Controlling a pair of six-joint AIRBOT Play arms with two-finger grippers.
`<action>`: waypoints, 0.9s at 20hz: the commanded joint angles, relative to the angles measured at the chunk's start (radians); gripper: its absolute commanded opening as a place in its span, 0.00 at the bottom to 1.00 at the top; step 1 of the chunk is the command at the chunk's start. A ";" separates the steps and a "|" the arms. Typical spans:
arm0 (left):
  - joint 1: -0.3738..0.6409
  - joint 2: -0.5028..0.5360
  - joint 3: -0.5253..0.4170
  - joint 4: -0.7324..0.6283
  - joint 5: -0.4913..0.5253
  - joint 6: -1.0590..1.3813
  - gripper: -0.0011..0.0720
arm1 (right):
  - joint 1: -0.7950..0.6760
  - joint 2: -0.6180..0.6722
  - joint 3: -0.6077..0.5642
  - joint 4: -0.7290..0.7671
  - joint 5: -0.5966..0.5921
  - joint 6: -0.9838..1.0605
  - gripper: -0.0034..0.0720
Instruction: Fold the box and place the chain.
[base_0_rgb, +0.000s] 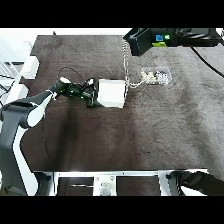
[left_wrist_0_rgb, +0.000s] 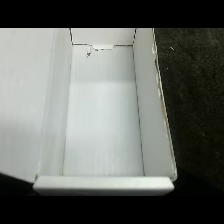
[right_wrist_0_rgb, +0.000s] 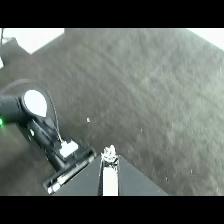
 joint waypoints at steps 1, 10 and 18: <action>0.000 0.000 0.000 0.000 0.000 0.000 0.87 | 0.018 0.001 0.000 0.002 -0.089 -0.002 0.05; 0.000 0.000 0.000 0.000 0.000 0.000 0.87 | 0.060 0.000 -0.004 0.004 -0.142 -0.009 0.05; 0.000 0.000 0.000 0.000 0.000 0.000 0.87 | 0.059 -0.021 -0.174 0.048 -0.170 -0.008 0.05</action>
